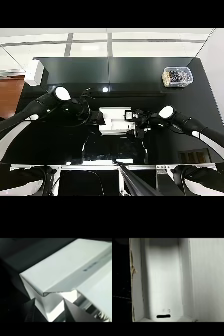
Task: Fold the box and place the chain.
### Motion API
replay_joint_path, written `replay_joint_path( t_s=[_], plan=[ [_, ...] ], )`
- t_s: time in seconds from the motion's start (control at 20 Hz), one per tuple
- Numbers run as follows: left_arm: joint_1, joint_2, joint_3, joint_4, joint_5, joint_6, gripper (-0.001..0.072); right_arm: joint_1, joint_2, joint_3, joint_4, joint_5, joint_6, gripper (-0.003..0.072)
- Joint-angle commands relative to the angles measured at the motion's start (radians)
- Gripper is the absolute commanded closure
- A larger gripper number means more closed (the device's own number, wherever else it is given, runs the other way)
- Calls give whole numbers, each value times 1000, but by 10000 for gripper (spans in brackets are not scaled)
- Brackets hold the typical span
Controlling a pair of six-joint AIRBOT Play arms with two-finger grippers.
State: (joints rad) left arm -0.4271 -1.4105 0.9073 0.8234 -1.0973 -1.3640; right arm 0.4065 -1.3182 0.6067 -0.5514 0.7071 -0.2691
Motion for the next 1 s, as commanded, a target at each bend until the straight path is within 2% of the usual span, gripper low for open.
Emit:
replay_joint_path(
  t_s=[0.0,0.2,0.45,0.55,0.7,0.95],
  plan=[
    [-67,1,27,175,43,-204,297,1,0,0,0,0,0,498],
    [-132,0,27,339,85,-384,304,1,0,0,0,0,0,498],
    [-254,0,56,599,80,-653,304,1,0,0,0,0,0,498],
    [-306,-6,80,660,71,-737,304,1,0,0,0,0,0,499],
    [-355,-46,111,710,37,-829,304,1,0,0,0,0,0,498],
    [-380,-98,171,702,11,-851,304,1,0,0,0,0,0,498]
  ],
)
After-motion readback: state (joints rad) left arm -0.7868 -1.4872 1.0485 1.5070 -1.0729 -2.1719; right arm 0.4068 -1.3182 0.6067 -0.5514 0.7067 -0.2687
